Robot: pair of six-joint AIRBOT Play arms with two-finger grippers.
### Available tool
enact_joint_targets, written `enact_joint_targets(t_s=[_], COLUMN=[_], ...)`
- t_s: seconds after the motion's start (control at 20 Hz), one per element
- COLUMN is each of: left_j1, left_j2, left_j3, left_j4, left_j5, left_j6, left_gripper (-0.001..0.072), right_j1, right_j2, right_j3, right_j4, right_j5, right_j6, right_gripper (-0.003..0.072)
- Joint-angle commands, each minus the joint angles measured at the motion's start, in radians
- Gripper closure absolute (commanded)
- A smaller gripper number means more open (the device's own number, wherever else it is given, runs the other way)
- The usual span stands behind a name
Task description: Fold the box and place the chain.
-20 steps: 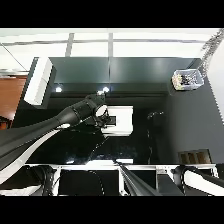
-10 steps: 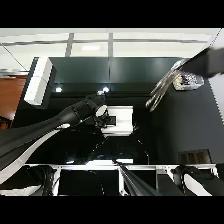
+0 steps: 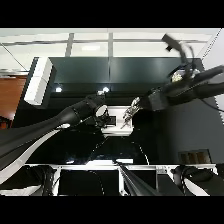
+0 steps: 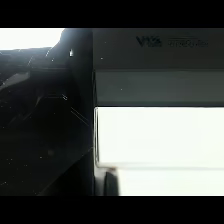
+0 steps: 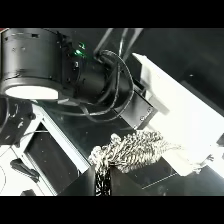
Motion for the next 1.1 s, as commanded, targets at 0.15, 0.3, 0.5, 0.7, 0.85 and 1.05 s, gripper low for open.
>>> enact_joint_targets(t_s=[0.15,0.3,0.5,0.7,0.85,1.05], left_j1=[0.0,0.0,0.0,0.0,0.0,0.0], left_j2=[-0.001,-0.001,-0.001,-0.001,-0.001,-0.001], left_j3=[0.0,0.0,0.0,0.0,0.0,0.0], left_j4=[0.0,0.0,0.0,0.0,0.0,0.0], left_j5=[0.0,0.0,0.0,0.0,0.0,0.0], left_j6=[0.0,0.0,0.0,0.0,0.0,0.0], left_gripper=[0.0686,0.0686,0.0686,0.0686,0.0686,0.0686], right_j1=[0.06,0.06,0.094,0.1,-0.008,-0.146], right_j2=[-0.001,-0.001,-0.021,-0.049,-0.018,0.078], right_j3=[-0.228,-0.328,-0.401,-0.398,-0.373,-0.373], right_j4=[-0.005,-0.006,0.005,-0.02,-0.226,-0.575], right_j5=[-0.201,-0.276,-0.419,-0.439,-0.283,-0.188], right_j6=[0.022,0.038,0.08,0.107,0.126,0.188], right_gripper=[0.0675,0.0672,0.0671,0.0372,0.0378,0.0379])
